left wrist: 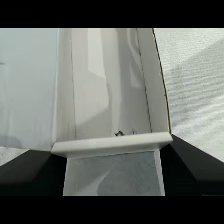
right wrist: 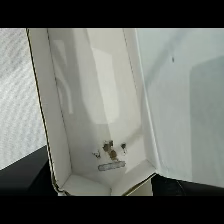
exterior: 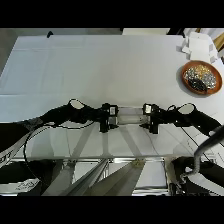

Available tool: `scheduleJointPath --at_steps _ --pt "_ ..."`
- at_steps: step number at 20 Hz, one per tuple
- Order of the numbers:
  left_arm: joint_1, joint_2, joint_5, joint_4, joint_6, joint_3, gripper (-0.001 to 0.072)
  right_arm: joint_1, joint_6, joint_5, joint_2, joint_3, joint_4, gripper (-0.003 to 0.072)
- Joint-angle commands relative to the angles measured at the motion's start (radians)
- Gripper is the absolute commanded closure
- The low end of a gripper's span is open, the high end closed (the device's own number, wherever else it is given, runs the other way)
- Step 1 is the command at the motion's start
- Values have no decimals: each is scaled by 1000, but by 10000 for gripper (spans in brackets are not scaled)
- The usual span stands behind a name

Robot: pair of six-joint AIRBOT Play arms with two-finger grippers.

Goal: Fold the box and place the chain.

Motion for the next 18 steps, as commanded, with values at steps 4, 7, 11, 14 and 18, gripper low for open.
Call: scheduleJointPath --at_steps 4,7,11,14,18 --pt "0 -1 1 0 0 1 636 0 10 0 2 0 24 -4" --pt "0 -1 1 0 0 1 636 0 110 1 29 0 -53 -4" --pt "0 -1 1 0 0 1 636 0 247 18 124 0 -198 -2" --pt "0 -1 1 0 0 1 636 -14 299 77 226 0 -278 0" --pt "0 0 1 0 0 1 636 -76 350 222 398 0 -325 90"
